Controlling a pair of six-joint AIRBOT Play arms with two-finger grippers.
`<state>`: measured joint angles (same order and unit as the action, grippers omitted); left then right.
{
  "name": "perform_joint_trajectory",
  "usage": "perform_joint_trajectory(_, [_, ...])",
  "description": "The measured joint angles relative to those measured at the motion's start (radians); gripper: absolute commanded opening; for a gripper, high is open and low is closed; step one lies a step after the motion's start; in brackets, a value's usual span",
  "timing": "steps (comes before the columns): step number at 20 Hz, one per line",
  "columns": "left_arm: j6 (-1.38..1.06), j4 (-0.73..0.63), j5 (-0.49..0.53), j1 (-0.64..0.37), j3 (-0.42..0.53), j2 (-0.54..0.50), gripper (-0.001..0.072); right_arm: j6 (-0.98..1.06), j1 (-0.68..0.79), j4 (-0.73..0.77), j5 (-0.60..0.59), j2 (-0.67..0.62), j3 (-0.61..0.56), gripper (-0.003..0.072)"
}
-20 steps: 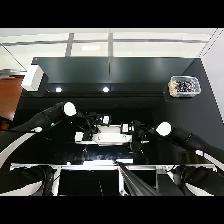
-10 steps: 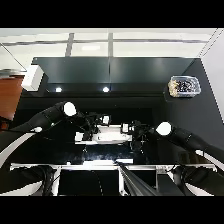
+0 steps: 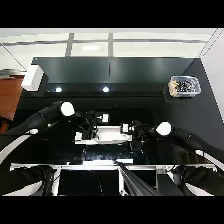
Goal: Fold the box and place the chain.
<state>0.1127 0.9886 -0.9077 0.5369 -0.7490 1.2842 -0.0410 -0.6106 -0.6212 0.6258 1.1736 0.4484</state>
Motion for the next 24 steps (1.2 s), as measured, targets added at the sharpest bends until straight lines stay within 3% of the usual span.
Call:
perform_joint_trajectory(4, [0.122,0.072,-0.043,-0.044,-0.001,-0.082,0.0706,0.000,0.000,0.000,0.000,0.000,0.000,0.0414])
perform_joint_trajectory(6, [0.203,0.099,-0.076,-0.085,-0.001,-0.134,0.0650,0.000,0.000,0.000,0.000,0.000,0.000,0.0414])
perform_joint_trajectory(7, [0.248,0.106,-0.084,-0.109,-0.001,-0.159,0.0465,0.000,0.000,0.000,-0.001,0.000,0.000,0.0414])
perform_joint_trajectory(9, [0.351,0.116,-0.135,-0.163,-0.001,-0.211,0.0023,0.000,0.000,0.000,-0.001,0.000,0.000,0.0414])
perform_joint_trajectory(13, [0.485,0.109,-0.285,-0.234,0.003,-0.263,0.0024,0.000,0.000,0.000,-0.002,0.000,0.000,0.0414])
perform_joint_trajectory(16, [0.536,-0.035,-0.335,-0.245,0.050,-0.275,0.0025,0.000,0.000,0.000,-0.002,0.000,0.000,0.0414])
perform_joint_trajectory(21, [0.481,-0.395,-0.202,-0.248,0.173,-0.277,0.0024,0.000,0.000,0.000,-0.002,0.000,0.000,0.0414])
perform_joint_trajectory(24, [0.458,-0.520,-0.093,-0.248,0.209,-0.269,0.0024,0.000,0.000,0.000,-0.002,0.000,0.000,0.0414])
